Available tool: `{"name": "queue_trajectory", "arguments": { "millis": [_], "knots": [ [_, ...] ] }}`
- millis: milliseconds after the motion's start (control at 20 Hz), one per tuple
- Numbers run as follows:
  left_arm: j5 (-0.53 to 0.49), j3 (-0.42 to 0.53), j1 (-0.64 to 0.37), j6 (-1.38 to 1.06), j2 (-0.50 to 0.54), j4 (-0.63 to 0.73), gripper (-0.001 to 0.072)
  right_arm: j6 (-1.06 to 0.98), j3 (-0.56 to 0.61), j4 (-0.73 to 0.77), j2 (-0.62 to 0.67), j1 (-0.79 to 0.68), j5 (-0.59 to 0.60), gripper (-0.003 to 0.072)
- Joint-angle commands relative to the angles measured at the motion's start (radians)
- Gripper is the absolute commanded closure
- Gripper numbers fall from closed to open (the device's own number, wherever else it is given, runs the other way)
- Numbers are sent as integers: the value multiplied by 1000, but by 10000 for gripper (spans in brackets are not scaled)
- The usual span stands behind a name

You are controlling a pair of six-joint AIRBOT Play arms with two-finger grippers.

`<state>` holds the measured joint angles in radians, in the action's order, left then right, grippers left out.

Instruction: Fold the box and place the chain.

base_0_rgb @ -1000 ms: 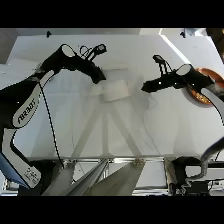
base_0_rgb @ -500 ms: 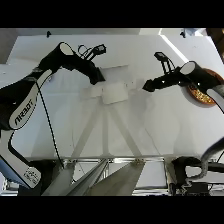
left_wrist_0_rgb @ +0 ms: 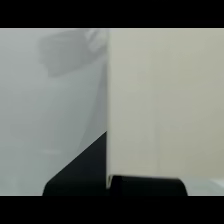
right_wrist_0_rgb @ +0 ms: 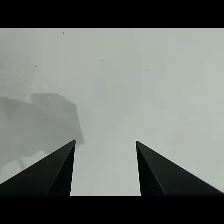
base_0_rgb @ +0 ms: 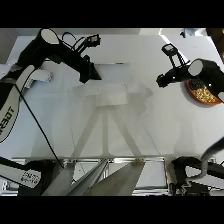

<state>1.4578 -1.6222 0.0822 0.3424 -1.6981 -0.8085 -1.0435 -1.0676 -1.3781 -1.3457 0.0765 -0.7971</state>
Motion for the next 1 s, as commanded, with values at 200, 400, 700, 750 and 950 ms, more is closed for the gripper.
{"name": "queue_trajectory", "arguments": {
  "millis": [200,400,700,750,950],
  "knots": [
    [8,211,32,-47,142,-27,711,-3,0,-28,6,0,9,267],
    [-79,225,32,-117,140,10,710,-3,0,-28,6,0,9,267],
    [-92,226,29,-263,-8,161,709,-3,0,-28,6,0,9,267],
    [-93,226,29,-296,-42,161,709,-3,0,-28,6,0,9,267],
    [-187,226,29,-372,-105,136,709,-3,0,-28,6,0,9,267]
  ]
}}
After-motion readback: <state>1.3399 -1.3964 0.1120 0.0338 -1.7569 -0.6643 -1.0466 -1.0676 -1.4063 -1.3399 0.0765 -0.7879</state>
